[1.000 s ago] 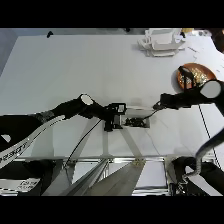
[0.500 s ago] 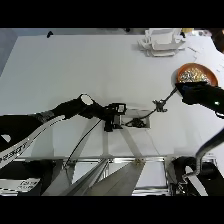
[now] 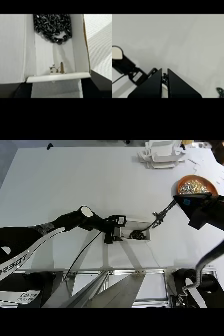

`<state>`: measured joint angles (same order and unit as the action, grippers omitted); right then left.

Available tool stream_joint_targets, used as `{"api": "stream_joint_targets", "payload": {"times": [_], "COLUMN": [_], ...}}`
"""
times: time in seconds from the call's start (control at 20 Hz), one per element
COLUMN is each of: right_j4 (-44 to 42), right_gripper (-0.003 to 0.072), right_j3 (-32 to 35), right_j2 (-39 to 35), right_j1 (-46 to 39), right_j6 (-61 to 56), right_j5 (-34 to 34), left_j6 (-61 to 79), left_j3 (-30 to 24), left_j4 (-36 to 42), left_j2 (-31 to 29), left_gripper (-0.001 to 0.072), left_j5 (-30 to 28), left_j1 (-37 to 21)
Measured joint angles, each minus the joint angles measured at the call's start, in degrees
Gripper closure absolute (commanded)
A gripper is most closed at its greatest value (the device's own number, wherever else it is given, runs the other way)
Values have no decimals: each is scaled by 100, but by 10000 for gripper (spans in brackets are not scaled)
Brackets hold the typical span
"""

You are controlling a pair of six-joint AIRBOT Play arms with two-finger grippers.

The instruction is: Fold the box and place the chain.

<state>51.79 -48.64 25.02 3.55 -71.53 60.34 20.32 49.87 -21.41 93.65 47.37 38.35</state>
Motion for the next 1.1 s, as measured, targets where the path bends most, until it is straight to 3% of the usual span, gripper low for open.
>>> {"api": "stream_joint_targets", "payload": {"times": [0.3,0.75,1.1], "right_j4": [-144,-1622,-1130], "right_gripper": [670,670,669], "right_j3": [-114,-129,-127], "right_j2": [-13,595,1746], "right_j1": [0,304,1117], "right_j6": [-391,138,476], "right_j5": [717,822,726], "left_j6": [-2,0,-2], "left_j3": [0,0,0], "left_j4": [0,0,0], "left_j2": [0,0,0], "left_gripper": [695,695,695], "left_j5": [0,0,2], "left_j1": [2,0,2]}}
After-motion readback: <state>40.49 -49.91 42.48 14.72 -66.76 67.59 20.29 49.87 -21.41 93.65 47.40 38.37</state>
